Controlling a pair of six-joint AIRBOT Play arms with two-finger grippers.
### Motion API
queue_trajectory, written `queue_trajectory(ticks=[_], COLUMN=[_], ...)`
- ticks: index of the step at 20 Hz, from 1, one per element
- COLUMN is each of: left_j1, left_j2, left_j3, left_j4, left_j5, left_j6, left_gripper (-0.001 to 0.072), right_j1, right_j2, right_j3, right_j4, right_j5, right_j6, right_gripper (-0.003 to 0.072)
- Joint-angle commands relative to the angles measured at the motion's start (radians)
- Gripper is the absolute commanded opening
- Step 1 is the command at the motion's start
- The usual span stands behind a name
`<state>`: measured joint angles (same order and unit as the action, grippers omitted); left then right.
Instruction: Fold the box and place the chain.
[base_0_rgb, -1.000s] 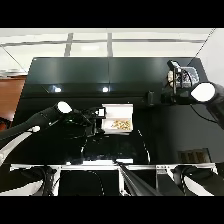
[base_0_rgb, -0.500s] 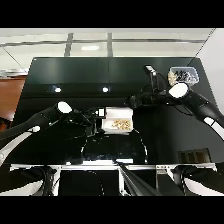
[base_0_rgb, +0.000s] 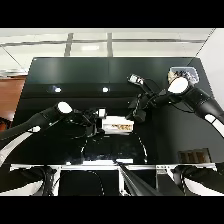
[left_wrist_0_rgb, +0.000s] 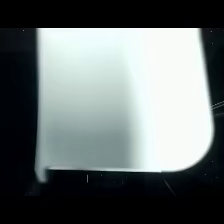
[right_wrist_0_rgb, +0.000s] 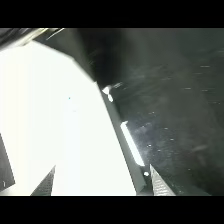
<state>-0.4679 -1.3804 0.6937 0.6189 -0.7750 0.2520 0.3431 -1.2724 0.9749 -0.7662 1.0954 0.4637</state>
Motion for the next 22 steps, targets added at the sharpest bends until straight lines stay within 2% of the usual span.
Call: queue_trajectory(ticks=[1, 7, 16, 22], left_j1=[-0.002, -0.002, -0.002, -0.002], left_j2=[-0.001, -0.001, -0.001, -0.001], left_j3=[0.000, 0.000, 0.000, 0.000], left_j4=[0.005, 0.005, 0.005, 0.005], left_j5=[0.000, 0.016, 0.015, 0.015], left_j6=[0.002, -0.014, -0.014, -0.014], left_gripper=[0.0355, 0.0355, 0.0355, 0.0355], right_j1=[0.042, 0.064, 0.072, 0.101], right_j2=[-0.008, -0.015, -0.015, -0.015], right_j3=[0.004, 0.004, 0.004, 0.004], right_j4=[-0.070, -0.073, -0.078, -0.152], right_j5=[0.010, -0.006, 0.082, 0.013], right_j6=[-0.081, -0.105, -0.092, -0.089], right_gripper=[0.0706, 0.0707, 0.0706, 0.0705])
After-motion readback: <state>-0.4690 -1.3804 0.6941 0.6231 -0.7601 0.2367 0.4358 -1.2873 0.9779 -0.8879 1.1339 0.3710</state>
